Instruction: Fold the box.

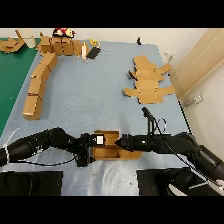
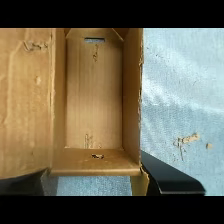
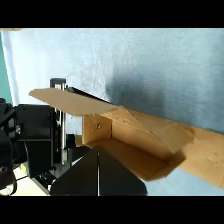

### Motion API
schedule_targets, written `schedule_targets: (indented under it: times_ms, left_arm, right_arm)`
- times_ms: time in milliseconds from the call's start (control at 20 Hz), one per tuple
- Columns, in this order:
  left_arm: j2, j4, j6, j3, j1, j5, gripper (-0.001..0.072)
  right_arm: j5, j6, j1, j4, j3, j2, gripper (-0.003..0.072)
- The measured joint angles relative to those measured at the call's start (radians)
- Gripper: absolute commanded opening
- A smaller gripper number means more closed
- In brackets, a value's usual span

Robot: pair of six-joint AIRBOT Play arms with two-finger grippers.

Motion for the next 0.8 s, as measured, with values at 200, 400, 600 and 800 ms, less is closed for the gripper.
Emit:
schedule_targets:
  times_ms: [200, 400, 600, 800]
  left_arm:
    - [0.000, 0.001, 0.004, 0.000, 0.000, -0.003, 0.0369]
    - [0.000, 0.001, 0.006, 0.000, 0.000, -0.004, 0.0368]
    - [0.000, 0.000, 0.006, 0.000, 0.000, -0.007, 0.0368]
    - [0.000, -0.001, 0.007, 0.000, 0.000, -0.008, 0.0369]
  right_arm:
    - [0.064, -0.118, 0.000, 0.040, 0.031, -0.130, 0.0007]
    - [0.087, -0.205, 0.000, 0.014, 0.047, -0.276, 0.0006]
    - [0.103, -0.286, 0.000, -0.014, 0.052, -0.420, 0.0006]
    - [0.098, -0.367, 0.000, -0.019, 0.056, -0.488, 0.0006]
